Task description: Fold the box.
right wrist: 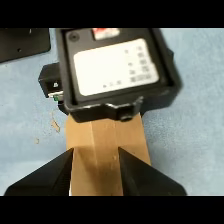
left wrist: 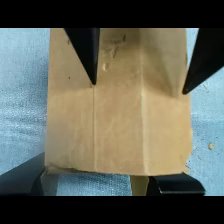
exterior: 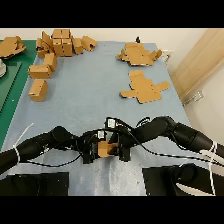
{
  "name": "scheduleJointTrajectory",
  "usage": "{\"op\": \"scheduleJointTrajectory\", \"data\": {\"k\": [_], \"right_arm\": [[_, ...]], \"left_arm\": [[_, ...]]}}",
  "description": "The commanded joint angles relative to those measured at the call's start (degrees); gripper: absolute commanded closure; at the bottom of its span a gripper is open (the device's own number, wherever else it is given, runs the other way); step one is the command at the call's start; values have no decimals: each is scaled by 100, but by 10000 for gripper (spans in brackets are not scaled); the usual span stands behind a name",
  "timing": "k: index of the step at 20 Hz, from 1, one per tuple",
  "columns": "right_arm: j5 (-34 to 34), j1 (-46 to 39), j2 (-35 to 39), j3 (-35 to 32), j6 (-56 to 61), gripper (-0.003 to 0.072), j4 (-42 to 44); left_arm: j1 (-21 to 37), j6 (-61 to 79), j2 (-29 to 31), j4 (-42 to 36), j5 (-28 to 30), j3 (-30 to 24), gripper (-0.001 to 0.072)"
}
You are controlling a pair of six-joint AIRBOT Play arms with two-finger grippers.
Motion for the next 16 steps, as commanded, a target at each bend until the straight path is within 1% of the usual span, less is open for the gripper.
{"op": "scheduleJointTrajectory", "data": {"k": [1, 4, 10, 11, 12, 13, 16], "right_arm": [[260, 133, 7, 13, 2, 239, -501], [483, 133, 7, 15, 2, 239, -833], [485, 133, 9, 22, 0, 246, -868], [481, 133, 9, 42, 2, 267, -868], [481, 133, 11, 76, 0, 321, -868], [483, 133, 31, 116, 0, 349, -863], [461, 133, 133, 157, 2, 349, -890]], "left_arm": [[2, 0, 2, 2, 0, 2, 304], [2, 2, 2, 2, 0, 2, 304], [2, 2, 2, 2, 0, 2, 304], [2, 0, 2, 2, 0, 2, 304], [2, 0, 2, 2, 0, 2, 304], [2, 0, 2, 2, 0, 2, 304], [2, 0, 2, 2, 0, 2, 304]]}}
